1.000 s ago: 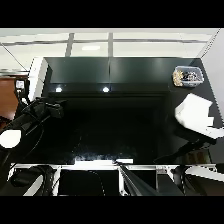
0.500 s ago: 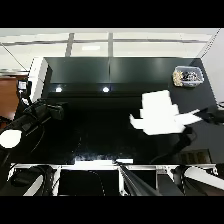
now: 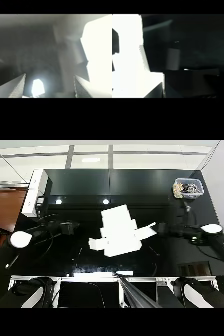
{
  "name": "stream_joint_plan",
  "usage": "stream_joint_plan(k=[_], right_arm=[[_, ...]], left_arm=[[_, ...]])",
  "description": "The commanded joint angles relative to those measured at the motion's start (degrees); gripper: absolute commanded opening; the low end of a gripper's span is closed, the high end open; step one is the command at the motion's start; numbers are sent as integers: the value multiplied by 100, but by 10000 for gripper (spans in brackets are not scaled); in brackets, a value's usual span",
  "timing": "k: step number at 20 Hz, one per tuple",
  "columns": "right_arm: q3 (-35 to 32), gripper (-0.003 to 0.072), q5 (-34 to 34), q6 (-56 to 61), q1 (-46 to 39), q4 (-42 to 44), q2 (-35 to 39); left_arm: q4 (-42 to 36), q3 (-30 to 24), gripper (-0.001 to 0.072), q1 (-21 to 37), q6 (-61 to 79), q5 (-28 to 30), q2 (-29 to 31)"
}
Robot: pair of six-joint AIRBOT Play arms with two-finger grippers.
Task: Fold the box and place the chain.
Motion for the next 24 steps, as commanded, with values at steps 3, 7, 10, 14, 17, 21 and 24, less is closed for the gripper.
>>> stream_joint_plan(k=[3,7,10,14,17,21,24], right_arm=[[-219,20,-1274,72,1600,321,118],[-219,20,-1233,74,1714,319,118],[-219,20,-1233,72,1714,319,118],[-219,20,-1231,72,1714,319,118],[-219,20,-1231,72,1714,317,118],[-219,20,-1204,72,1714,313,118],[-219,20,-1113,70,1714,247,118]], left_arm=[[-1967,1088,702,503,1261,-2520,-2055],[-1880,1733,702,494,1333,-3543,-3353],[-1862,1799,702,466,1266,-3676,-3799],[-2321,1801,702,426,1690,-3799,-4183],[-2743,1862,702,173,2129,-4105,-4590],[-2669,2234,675,-195,2868,-4419,-5014],[-1941,2522,494,-216,2872,-4494,-5036]])
